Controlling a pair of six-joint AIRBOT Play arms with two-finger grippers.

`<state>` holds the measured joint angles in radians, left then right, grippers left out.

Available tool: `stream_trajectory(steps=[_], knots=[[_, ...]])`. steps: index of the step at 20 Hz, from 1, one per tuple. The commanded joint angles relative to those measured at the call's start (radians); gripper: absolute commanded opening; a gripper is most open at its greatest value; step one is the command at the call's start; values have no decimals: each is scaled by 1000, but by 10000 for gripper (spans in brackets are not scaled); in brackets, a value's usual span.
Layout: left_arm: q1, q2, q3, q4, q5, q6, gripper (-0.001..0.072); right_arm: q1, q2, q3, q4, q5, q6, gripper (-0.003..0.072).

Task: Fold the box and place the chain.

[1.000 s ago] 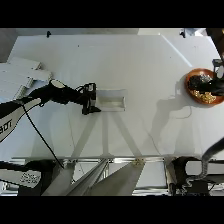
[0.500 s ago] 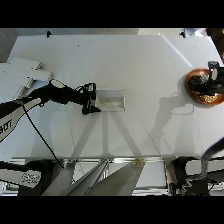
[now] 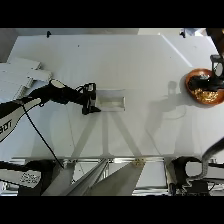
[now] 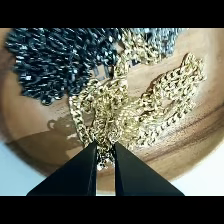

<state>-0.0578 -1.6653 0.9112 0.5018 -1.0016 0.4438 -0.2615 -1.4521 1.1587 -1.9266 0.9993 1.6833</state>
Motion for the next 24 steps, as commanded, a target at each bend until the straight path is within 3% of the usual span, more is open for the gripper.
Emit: stream_trajectory(steps=[1,5,11,18,24], knots=[[0,0,0,0,0,0,172,55,105,1,23,57,-36,8],[0,0,0,0,-1,0,172,148,175,1,86,172,-92,8],[0,0,0,0,0,0,172,321,228,1,216,251,-114,8],[0,0,0,0,-1,0,172,525,228,1,364,222,-119,8],[0,0,0,0,-1,0,172,648,216,1,548,127,-122,8]])
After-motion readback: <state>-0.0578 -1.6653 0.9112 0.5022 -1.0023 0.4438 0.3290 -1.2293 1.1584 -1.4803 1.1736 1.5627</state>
